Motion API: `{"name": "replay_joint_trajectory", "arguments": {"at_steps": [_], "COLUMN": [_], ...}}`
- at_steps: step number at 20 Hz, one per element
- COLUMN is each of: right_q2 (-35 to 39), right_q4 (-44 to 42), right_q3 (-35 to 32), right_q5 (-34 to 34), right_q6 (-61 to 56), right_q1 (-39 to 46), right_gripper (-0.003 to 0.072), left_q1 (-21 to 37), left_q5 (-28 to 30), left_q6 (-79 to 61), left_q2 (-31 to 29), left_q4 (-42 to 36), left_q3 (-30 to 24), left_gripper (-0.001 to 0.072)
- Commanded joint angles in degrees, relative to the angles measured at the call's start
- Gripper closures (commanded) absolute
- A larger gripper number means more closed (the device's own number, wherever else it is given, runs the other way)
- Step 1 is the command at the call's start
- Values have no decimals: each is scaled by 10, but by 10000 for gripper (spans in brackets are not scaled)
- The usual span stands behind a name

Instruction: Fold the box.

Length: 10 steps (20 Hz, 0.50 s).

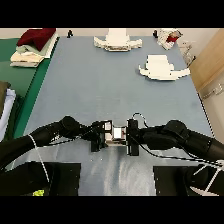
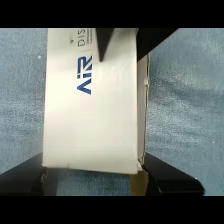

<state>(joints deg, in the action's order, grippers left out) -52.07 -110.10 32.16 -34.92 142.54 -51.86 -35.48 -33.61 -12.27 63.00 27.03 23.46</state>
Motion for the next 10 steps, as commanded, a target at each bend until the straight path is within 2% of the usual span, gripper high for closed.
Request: {"name": "replay_joint_trajectory", "arguments": {"at_steps": [1, 2, 3, 7, 9, 10], "right_q2": [-1, -1, 0, 19, 36, 45], "right_q4": [-14, -16, -18, -32, -52, -70], "right_q3": [0, 0, 0, 0, 0, 0], "right_q5": [-4, -4, -4, -4, -4, 0], "right_q6": [0, 0, 0, 0, -3, -18], "right_q1": [-1, -1, -1, 0, 0, 1], "right_gripper": [489, 401, 374, 373, 258, 258], "left_q1": [0, 0, 0, 0, 0, 0], "left_q5": [1, 1, 1, 1, 1, 1], "left_q6": [1, 1, 1, 1, 1, 1], "left_q2": [0, 0, 0, 0, 0, 0], "left_q4": [-1, -1, -1, -1, -1, -1], "left_q3": [0, 0, 0, 0, 0, 0], "left_gripper": [247, 247, 247, 246, 247, 247]}}
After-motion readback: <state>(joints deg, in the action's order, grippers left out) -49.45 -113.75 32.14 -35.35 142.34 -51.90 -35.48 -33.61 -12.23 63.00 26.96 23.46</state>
